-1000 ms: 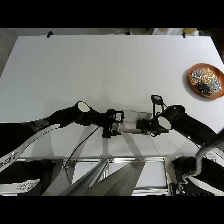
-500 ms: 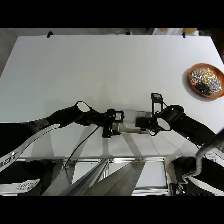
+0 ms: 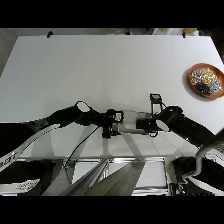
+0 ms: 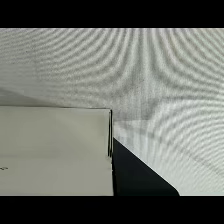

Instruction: Fold the box and place the chain.

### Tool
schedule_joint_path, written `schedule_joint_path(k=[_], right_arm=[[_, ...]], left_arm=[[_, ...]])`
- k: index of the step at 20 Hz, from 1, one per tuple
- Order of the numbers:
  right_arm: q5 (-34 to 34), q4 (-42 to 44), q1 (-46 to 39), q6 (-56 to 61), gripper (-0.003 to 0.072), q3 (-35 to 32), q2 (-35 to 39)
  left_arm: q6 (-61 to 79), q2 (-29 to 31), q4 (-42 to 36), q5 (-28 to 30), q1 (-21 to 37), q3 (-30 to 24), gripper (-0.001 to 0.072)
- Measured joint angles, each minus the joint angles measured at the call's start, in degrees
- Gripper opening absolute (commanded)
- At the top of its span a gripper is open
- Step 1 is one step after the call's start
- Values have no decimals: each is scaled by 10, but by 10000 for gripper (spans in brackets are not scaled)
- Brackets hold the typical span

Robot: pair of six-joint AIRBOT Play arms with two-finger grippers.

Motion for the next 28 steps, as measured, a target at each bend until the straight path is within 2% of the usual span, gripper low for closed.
schedule_joint_path(k=[1,2,8,11,14,16,21,22,24,25,28], right_arm=[[3,-1,0,-2,242,0,0],[7,1,0,-2,269,0,0],[13,-19,0,-28,267,0,0],[13,-20,0,-39,222,0,0],[10,-21,0,-43,216,-6,0],[4,-21,0,-45,157,-9,0],[-18,-6,0,-43,146,-11,0],[-20,-5,0,-43,98,-11,0],[-20,-3,0,-42,80,-11,-1],[-20,0,0,-42,19,-11,-3],[-16,11,0,-39,19,-10,-11]], left_arm=[[0,0,0,0,0,0,314],[-1,0,-1,1,0,0,314],[-1,0,-1,2,0,0,314],[-1,0,-1,2,0,0,314],[-1,0,-1,2,0,0,314],[-1,0,-1,2,0,0,314],[-1,0,-1,2,0,0,314],[-1,0,-1,2,0,0,314],[-1,0,-1,2,0,0,314],[-1,0,-1,2,0,0,314],[-2,0,-1,1,0,0,314]])
